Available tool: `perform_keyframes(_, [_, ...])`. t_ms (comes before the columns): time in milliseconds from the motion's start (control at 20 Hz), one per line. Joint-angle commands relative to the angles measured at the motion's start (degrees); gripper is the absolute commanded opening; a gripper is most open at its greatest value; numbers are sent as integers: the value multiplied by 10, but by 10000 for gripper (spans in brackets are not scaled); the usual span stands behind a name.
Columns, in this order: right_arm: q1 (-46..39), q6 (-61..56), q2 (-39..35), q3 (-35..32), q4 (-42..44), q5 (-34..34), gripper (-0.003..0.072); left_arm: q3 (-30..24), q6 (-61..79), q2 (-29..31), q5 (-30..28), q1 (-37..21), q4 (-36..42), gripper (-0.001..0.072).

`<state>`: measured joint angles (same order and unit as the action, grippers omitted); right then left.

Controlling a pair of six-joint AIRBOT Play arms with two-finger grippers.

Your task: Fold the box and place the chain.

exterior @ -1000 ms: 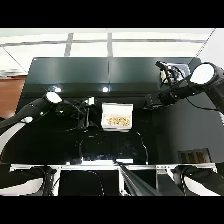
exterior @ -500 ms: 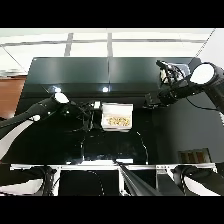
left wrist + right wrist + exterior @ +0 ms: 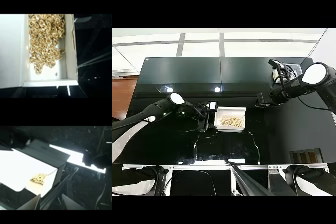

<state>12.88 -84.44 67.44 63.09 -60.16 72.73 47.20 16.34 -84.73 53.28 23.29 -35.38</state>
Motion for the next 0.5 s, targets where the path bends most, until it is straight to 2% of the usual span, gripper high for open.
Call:
perform_keyframes(0, [1,0,2,-5,0,-45,317,0,-1,0,-2,7,-4,424])
perform_keyframes(50, [4,0,5,-12,0,-92,482,0,-1,0,-2,9,-3,424])
perform_keyframes(100, [10,11,11,-17,1,-140,705,0,-1,0,-2,9,-3,424])
perform_keyframes(200, [31,54,39,-17,18,-223,704,0,-2,0,-2,9,-3,425])
perform_keyframes(300, [60,165,77,-17,62,-256,704,0,-3,0,-2,9,-1,425])
perform_keyframes(350, [75,240,94,-17,78,-246,704,0,-3,0,-2,9,-1,425])
perform_keyframes(450, [100,385,93,-14,76,-178,703,0,-3,0,-1,9,-1,425])
